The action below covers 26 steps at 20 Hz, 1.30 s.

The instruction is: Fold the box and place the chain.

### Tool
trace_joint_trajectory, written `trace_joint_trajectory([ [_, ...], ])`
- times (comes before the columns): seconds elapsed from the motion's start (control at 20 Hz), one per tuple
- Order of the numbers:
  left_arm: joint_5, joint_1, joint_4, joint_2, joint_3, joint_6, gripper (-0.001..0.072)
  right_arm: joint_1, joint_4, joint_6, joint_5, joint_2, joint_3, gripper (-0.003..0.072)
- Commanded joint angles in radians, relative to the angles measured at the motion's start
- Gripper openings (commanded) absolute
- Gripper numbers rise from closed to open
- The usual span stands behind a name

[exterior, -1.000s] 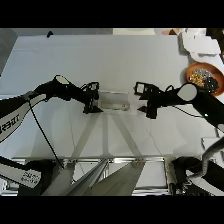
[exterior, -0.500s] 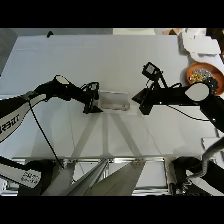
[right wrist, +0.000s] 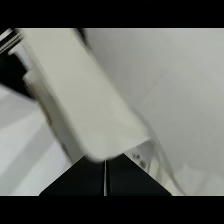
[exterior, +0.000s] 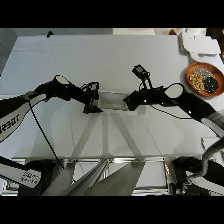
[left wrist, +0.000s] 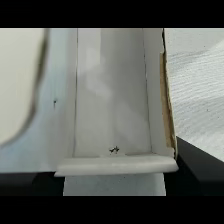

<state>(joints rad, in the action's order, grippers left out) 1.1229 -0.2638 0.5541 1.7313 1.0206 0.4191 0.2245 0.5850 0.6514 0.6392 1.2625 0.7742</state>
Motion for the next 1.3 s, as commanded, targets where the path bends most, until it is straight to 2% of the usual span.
trace_joint_trajectory([
  [0.0,0.000,0.000,0.000,0.000,0.000,0.000,0.0278,0.006,-0.161,0.006,-0.205,0.064,0.001,0.0012],
  [0.1,0.000,0.000,0.000,0.000,0.000,0.000,0.0278,0.005,-0.206,0.006,-0.277,0.077,0.001,0.0011],
  [0.2,0.000,0.000,0.000,0.000,0.000,0.000,0.0278,0.005,-0.229,0.007,-0.291,0.100,0.001,0.0012],
  [0.35,0.000,0.000,0.000,0.000,0.000,0.000,0.0278,0.005,-0.227,0.006,-0.245,0.137,0.001,0.0012],
  [0.65,0.000,0.000,0.000,0.000,0.000,0.000,0.0278,0.005,-0.219,0.006,-0.164,0.132,0.001,0.0013],
  [0.85,0.000,0.000,0.000,0.000,0.000,0.000,0.0278,0.005,-0.194,-0.021,-0.098,0.039,0.001,0.0018],
  [1.0,0.000,0.000,0.000,0.000,0.000,0.000,0.0278,0.005,-0.041,-0.023,-0.066,-0.106,0.001,0.0019],
  [1.15,0.000,0.000,0.000,0.000,0.000,0.000,0.0278,0.005,0.237,-0.023,0.019,-0.240,0.001,0.0019],
  [1.25,0.000,0.000,0.000,0.000,0.000,0.000,0.0278,0.005,0.451,-0.024,0.104,-0.280,0.001,0.0020],
])
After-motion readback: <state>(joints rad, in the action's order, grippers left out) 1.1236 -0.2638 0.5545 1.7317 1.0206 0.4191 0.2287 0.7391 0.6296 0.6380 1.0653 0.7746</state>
